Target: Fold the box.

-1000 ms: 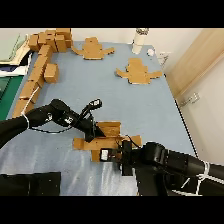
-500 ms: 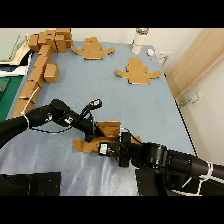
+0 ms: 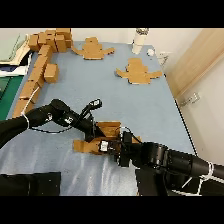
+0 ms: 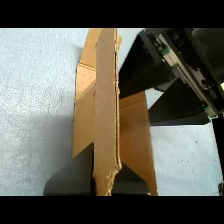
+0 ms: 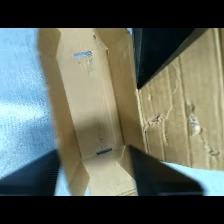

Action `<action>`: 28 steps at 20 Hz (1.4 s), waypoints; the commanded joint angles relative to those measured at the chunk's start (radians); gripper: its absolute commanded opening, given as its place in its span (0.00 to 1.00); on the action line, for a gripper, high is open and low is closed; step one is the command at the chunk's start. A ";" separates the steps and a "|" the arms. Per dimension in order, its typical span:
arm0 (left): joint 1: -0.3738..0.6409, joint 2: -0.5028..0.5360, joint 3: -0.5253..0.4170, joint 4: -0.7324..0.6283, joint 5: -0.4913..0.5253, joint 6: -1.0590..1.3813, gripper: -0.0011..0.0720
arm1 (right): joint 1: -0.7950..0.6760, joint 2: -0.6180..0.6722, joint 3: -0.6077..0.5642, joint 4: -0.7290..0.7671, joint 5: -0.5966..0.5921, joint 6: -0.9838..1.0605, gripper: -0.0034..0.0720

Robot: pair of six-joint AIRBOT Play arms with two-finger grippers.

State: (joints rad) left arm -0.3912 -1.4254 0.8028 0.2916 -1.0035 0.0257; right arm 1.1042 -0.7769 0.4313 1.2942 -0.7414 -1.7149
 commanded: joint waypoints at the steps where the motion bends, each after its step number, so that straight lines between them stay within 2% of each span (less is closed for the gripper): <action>1: 0.000 0.000 0.000 0.000 0.000 0.000 0.04 | -0.013 0.000 0.001 0.023 -0.012 0.051 1.00; 4: 0.000 0.000 0.000 0.000 0.000 0.000 0.04 | -0.035 0.011 0.000 0.044 -0.031 0.058 1.00; 12: 0.000 0.000 0.000 0.000 0.000 0.000 0.04 | -0.046 0.080 -0.002 -0.051 -0.061 0.058 1.00; 15: 0.000 0.000 0.000 0.000 0.000 0.000 0.04 | -0.076 0.080 -0.009 -0.040 -0.051 0.017 1.00; 19: 0.000 0.000 0.000 0.000 0.000 0.000 0.04 | -0.192 0.080 -0.010 0.164 -0.020 -0.272 1.00; 24: 0.000 0.000 0.000 0.000 0.000 0.000 0.04 | -0.456 0.051 -0.009 0.585 -0.002 -0.821 1.00; 28: 0.000 0.000 0.000 0.000 0.000 0.000 0.04 | -0.551 -0.042 -0.006 0.749 0.000 -1.051 1.00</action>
State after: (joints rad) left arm -0.3912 -1.4254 0.8028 0.2916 -1.0031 0.0257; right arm 0.6296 -0.7662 0.4225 1.8633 -0.7471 -2.5267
